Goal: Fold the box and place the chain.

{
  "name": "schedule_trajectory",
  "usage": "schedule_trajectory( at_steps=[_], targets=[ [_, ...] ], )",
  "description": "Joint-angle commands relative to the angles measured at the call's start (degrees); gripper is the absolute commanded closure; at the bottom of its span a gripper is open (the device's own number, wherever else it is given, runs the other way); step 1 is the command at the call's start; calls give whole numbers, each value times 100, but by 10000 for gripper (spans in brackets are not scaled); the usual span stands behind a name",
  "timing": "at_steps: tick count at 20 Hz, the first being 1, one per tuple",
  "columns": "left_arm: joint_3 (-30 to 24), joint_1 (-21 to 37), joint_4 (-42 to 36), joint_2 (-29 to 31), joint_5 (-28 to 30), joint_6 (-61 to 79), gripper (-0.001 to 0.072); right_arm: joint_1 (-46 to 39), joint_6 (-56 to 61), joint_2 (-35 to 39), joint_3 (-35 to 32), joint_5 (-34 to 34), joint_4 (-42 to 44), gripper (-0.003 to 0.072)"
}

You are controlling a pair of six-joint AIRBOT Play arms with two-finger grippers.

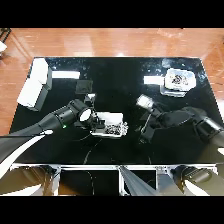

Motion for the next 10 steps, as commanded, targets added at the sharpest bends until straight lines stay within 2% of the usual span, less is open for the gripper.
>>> schedule_trajectory(
  at_steps=[1,5,10],
  targets=[
    [4,4,2,2,-105,-2,686,610,-1427,-369,-177,1012,409,-19],
    [4,7,7,0,-175,-2,686,839,-1963,-905,-177,1058,710,-18],
    [4,7,7,2,-175,-2,686,850,-2422,-1069,-175,1082,1073,-19]
  ],
)
